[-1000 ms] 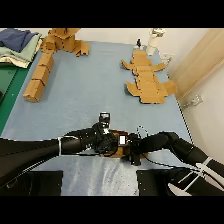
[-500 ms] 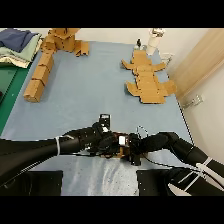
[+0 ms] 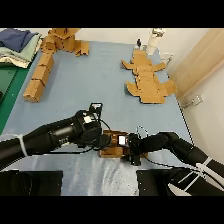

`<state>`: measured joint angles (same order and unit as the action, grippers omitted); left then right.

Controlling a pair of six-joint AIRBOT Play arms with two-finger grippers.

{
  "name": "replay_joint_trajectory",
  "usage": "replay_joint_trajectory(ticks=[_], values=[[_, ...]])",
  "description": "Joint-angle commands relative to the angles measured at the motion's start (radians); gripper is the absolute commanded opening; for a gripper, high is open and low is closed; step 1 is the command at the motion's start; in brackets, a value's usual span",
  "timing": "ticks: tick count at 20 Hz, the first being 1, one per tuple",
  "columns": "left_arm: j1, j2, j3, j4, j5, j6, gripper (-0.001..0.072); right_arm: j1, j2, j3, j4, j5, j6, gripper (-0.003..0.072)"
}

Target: Fold the box.

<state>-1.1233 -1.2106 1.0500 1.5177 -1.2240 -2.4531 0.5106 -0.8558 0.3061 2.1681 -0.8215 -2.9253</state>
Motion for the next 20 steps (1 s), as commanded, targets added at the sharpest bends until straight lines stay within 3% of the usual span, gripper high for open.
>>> replay_joint_trajectory(ticks=[1, 2, 4, 5, 9, 10, 14, 16, 17, 20], values=[[0.012, 0.045, 0.0, 0.072, -0.182, 0.104, 0.0311, 0.0, -0.001, 0.0, 0.0, 0.0, 0.0, 0.0499], [0.012, 0.047, -0.002, 0.077, -0.219, 0.179, 0.0003, 0.0, -0.001, 0.0, 0.0, 0.0, 0.0, 0.0499], [0.016, 0.052, -0.034, 0.05, -0.19, 0.393, 0.001, 0.0, -0.001, 0.0, 0.0, 0.0, 0.0, 0.0499], [0.035, 0.052, -0.068, -0.028, -0.16, 0.558, 0.0009, 0.0, -0.001, 0.0, 0.0, 0.0, 0.0, 0.0499], [0.253, 0.053, -0.271, -0.622, -0.073, 1.347, 0.001, 0.0, -0.001, 0.0, 0.0, 0.0, 0.0, 0.05], [0.31, 0.053, -0.307, -0.689, -0.056, 1.495, 0.0011, 0.0, -0.001, 0.0, 0.0, 0.0, 0.0, 0.05], [0.506, 0.053, -0.383, -0.703, 0.075, 1.979, 0.0016, 0.0, -0.001, 0.0, 0.0, 0.0, 0.0, 0.05], [0.55, 0.053, -0.423, -0.703, 0.179, 2.154, 0.0483, 0.0, -0.001, 0.0, 0.0, 0.0, 0.0, 0.0499], [0.551, 0.055, -0.444, -0.703, 0.226, 2.252, 0.0527, 0.0, -0.001, 0.0, 0.0, 0.0, 0.0, 0.0499], [0.508, 0.095, -0.518, -0.817, 0.427, 2.479, 0.0538, 0.0, -0.001, 0.0, 0.0, 0.0, 0.0, 0.0499]])
